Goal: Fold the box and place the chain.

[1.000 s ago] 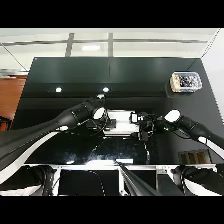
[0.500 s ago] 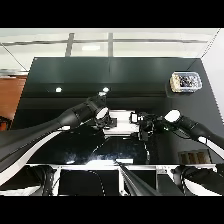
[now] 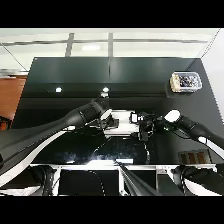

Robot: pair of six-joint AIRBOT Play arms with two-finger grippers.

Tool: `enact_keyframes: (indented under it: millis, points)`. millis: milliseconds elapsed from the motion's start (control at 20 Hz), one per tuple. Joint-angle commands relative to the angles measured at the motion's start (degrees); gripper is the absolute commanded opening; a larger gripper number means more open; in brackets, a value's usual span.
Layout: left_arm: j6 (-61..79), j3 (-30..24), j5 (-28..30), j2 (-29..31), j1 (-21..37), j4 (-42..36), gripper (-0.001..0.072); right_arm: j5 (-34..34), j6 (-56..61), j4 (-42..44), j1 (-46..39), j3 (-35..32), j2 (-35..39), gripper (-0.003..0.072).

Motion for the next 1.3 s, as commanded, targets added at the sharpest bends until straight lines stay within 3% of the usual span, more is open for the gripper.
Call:
enact_keyframes:
  millis: [0,50,100,1000,1050,1100,1150,1250]
  points:
    - [-0.5,1.0,0.3,-0.3,0.0,0.0,0.0113,0.0,0.0,0.0,0.0,0.0,0.0,0.0207]
    - [-0.5,1.0,0.2,-0.3,0.0,0.0,0.0035,0.0,0.0,0.0,0.0,0.0,0.0,0.0207]
    - [-0.7,1.0,0.2,-0.3,0.0,0.0,0.0025,0.0,0.0,0.0,0.0,0.0,0.0,0.0207]
    - [-1.0,1.0,0.2,-0.3,0.0,-0.1,0.0027,0.0,0.0,0.0,0.0,0.0,0.0,0.0208]
    - [-1.0,1.0,0.2,-0.3,0.0,-0.1,0.0027,-0.1,0.1,0.0,0.0,0.0,0.0,0.0227]
    - [-1.0,1.0,0.2,-0.3,0.0,-0.1,0.0027,-0.7,1.4,0.0,0.0,0.0,0.0,0.0527]
    - [-1.0,1.0,0.2,-0.3,0.0,-0.1,0.0027,-2.1,2.4,-0.1,0.0,0.0,0.1,0.0628]
    - [-1.0,1.0,0.2,-0.3,0.0,-0.1,0.0027,-2.3,3.5,-1.3,-0.1,0.3,0.9,0.0628]
